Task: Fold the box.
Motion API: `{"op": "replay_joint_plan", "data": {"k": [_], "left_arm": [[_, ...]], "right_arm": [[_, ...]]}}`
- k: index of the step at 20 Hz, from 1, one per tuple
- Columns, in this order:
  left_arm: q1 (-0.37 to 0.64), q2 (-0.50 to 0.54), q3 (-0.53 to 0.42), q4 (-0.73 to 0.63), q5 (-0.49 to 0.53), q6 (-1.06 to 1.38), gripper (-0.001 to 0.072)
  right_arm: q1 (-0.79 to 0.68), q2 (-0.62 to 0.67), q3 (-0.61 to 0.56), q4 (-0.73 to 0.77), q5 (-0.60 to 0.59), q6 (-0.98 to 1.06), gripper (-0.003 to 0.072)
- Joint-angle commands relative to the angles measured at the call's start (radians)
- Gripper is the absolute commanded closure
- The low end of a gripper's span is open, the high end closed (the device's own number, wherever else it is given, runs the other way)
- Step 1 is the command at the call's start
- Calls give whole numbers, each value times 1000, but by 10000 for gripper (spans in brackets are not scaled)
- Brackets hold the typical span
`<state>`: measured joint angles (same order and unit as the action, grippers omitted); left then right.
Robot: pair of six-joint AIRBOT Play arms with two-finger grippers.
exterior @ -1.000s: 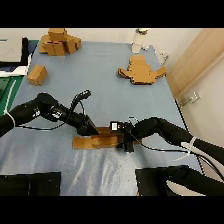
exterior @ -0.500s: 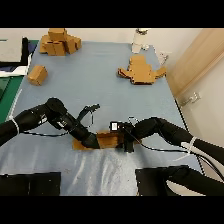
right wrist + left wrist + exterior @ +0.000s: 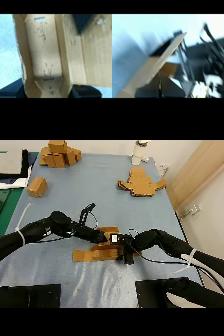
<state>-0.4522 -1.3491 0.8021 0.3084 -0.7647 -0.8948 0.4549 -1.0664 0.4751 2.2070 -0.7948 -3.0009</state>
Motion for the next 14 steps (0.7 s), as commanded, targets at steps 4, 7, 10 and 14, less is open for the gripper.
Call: {"op": "replay_joint_plan", "data": {"k": [4,7,10,14], "left_arm": [[-3,-93,7,-8,90,-16,698],[-3,-93,7,-8,81,-16,698],[-2,-87,7,-10,59,3,698],[53,14,-6,-16,-53,173,699]], "right_arm": [[1,0,-1,0,0,0,118],[1,0,-1,-1,0,0,117],[0,0,-1,-4,0,0,117],[0,0,-1,-4,0,0,117]]}}
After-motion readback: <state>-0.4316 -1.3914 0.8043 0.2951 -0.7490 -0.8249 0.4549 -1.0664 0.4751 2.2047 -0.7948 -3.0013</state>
